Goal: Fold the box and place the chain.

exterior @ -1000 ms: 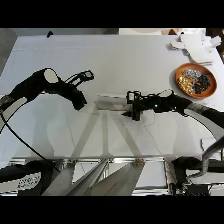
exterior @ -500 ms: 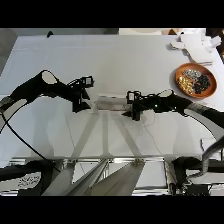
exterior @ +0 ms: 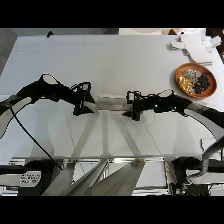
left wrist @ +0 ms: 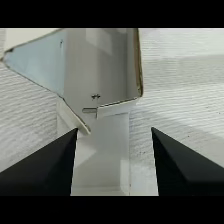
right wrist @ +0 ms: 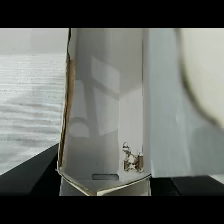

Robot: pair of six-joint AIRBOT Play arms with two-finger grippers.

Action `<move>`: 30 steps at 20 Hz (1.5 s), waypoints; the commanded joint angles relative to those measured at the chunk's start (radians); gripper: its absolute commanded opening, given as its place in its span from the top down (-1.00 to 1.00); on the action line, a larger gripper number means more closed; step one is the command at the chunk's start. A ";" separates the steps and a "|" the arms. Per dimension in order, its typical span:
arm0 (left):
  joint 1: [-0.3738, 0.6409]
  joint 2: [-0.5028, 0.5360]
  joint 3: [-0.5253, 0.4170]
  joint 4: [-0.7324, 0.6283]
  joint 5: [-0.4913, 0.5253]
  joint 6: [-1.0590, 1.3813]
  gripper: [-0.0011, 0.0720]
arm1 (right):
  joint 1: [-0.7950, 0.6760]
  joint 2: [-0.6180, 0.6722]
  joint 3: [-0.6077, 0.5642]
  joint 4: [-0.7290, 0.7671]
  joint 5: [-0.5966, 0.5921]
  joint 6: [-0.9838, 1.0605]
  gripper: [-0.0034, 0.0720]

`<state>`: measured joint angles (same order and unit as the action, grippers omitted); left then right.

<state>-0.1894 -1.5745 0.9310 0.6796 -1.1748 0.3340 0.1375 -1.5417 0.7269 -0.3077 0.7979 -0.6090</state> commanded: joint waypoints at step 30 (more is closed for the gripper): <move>-0.025 -0.003 -0.001 -0.122 0.090 0.160 0.96 | 0.000 -0.001 0.001 0.001 -0.001 0.001 -0.12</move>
<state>-0.2119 -1.5734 0.9298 0.5827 -1.0885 0.4694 0.1375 -1.5417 0.7269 -0.3065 0.7956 -0.6071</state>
